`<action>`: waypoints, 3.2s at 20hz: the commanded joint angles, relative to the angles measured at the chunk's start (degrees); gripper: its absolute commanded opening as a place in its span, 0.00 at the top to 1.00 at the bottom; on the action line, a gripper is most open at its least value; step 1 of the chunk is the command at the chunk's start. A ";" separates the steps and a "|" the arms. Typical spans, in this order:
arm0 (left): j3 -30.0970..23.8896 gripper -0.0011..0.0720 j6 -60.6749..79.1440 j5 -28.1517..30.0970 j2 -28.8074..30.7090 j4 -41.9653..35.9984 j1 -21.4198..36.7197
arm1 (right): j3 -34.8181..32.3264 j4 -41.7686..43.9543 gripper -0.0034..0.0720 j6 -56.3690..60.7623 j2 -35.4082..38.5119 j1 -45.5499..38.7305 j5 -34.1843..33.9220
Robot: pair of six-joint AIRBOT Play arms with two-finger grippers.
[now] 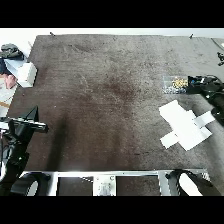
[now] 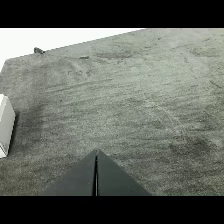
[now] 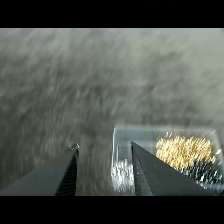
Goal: Fold the box and place the chain.
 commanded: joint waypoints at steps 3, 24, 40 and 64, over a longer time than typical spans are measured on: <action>0.02 0.97 0.02 0.02 -0.02 0.02 -0.02 | 17.55 -35.39 0.38 21.33 -15.69 -22.25 30.91; 0.02 0.97 0.02 0.02 -0.02 0.02 -0.02 | 63.65 -51.41 0.33 20.02 -62.75 -29.29 65.53; 0.02 0.97 0.02 0.00 -0.02 0.02 -0.02 | 58.47 -54.38 0.47 21.53 -63.80 -28.28 72.76; 0.02 0.97 0.02 0.02 -0.02 0.02 -0.02 | 31.98 -34.56 0.97 18.73 -52.35 -26.51 76.52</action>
